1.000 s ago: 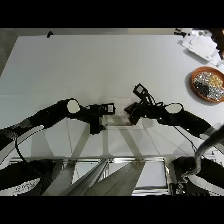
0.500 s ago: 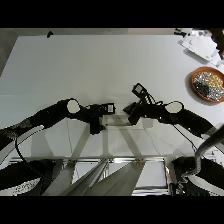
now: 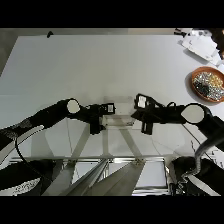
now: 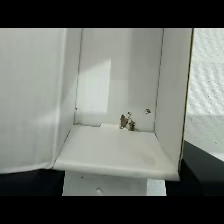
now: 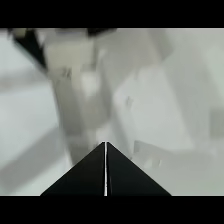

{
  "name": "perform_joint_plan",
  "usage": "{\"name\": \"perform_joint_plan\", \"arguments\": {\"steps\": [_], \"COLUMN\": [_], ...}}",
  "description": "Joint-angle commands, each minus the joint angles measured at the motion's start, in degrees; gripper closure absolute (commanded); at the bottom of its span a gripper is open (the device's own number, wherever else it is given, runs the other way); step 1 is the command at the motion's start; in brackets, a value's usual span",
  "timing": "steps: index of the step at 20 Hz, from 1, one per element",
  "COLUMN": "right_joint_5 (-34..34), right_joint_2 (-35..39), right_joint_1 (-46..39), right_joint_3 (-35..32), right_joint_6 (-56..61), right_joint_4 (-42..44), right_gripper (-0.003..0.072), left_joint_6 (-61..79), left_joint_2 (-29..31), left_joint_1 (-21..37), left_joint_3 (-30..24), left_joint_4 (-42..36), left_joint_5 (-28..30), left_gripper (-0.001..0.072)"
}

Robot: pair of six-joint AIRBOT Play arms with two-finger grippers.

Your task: Fold the box and place the chain.

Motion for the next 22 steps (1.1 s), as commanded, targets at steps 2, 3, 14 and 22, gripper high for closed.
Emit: {"name": "perform_joint_plan", "arguments": {"steps": [2,3,14,22], "right_joint_5": [12.0,9.8,-4.9,-5.6], "right_joint_2": [1.8,0.8,-13.6,-13.9], "right_joint_1": [0.0,0.0,-1.1,-1.0], "right_joint_3": [-0.4,-0.5,-0.5,-0.6], "right_joint_6": [7.5,7.6,-7.0,-9.5], "right_joint_4": [-22.3,-21.5,-4.6,-2.8], "right_gripper": [0.0409,0.0117,0.0190,0.0394], "left_joint_6": [0.0,0.0,0.0,0.0], "left_joint_2": [0.0,0.0,0.0,0.0], "left_joint_1": [0.0,0.0,0.0,0.0], "left_joint_3": [0.0,0.0,0.0,0.0], "left_joint_4": [0.0,0.0,-0.2,-0.2], "left_joint_5": [0.0,0.0,0.0,0.0], "left_gripper": [0.0298,0.0298,0.0298,0.0298]}}
